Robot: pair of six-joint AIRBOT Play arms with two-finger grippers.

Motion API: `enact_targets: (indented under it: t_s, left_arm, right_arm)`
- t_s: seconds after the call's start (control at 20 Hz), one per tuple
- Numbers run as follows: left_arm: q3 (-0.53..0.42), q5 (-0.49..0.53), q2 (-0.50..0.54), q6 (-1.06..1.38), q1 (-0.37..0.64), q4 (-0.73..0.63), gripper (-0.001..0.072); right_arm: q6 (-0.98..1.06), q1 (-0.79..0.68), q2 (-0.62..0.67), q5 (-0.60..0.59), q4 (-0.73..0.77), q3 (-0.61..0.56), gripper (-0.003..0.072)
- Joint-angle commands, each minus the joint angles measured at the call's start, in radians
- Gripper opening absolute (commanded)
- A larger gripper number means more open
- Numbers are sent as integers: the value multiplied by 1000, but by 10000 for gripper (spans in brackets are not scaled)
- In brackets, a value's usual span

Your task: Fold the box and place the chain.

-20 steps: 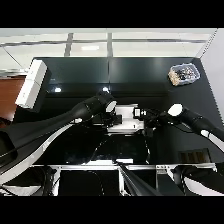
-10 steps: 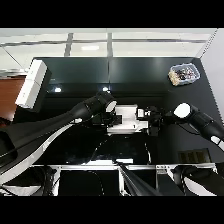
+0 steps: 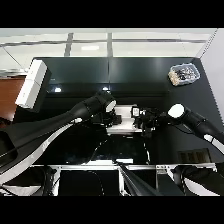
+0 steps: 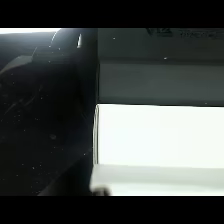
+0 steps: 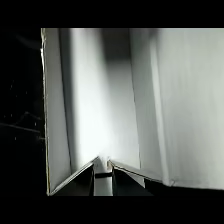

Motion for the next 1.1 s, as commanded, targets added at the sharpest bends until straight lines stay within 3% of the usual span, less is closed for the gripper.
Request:
enact_targets:
  t_s: [0.0, 0.25, 0.3, 0.35, 0.4, 0.45, 0.5, 0.55, 0.6, 0.65, 0.7, 0.85, 1.05]
  left_arm:
    - [1, 5, -1, -2, 0, -3, 31]
    - [1, 9, -1, -2, 0, -3, 31]
    - [1, 8, -1, -2, 0, -3, 31]
    - [1, 8, -1, -2, 0, -3, 31]
    - [1, 8, -1, -2, 0, -3, 31]
    - [1, 8, -1, -2, 0, -2, 31]
    - [1, 8, -1, -2, 0, -2, 31]
    - [1, 8, -1, -2, 0, -2, 31]
    - [1, 8, -1, -2, 0, -2, 31]
    - [1, 8, -1, -2, 0, -2, 31]
    - [1, 8, -1, -2, 0, -2, 31]
    - [1, 8, -1, -2, 0, -2, 31]
    - [1, 8, -1, -2, 0, -2, 31]
  right_arm:
    - [1, 4, -32, -13, 92, 1, 129]
    - [2, 3, -42, -16, 97, 1, 138]
    - [2, 3, -42, -20, 100, 1, 261]
    - [2, 3, -42, -20, 99, 1, 219]
    - [8, 3, -42, -20, 98, 1, 85]
    - [14, 3, -42, -22, 98, 1, 91]
    - [26, 3, -42, -27, 99, 1, 286]
    - [34, 3, -42, -30, 98, 1, 345]
    - [51, 3, -42, -32, 95, 1, 323]
    - [69, 3, -42, -30, 87, 2, 65]
    - [105, 3, -39, -27, 77, 2, 18]
    - [313, -11, 2, 16, 14, 12, 17]
    - [739, -121, 112, 193, -185, 84, 18]
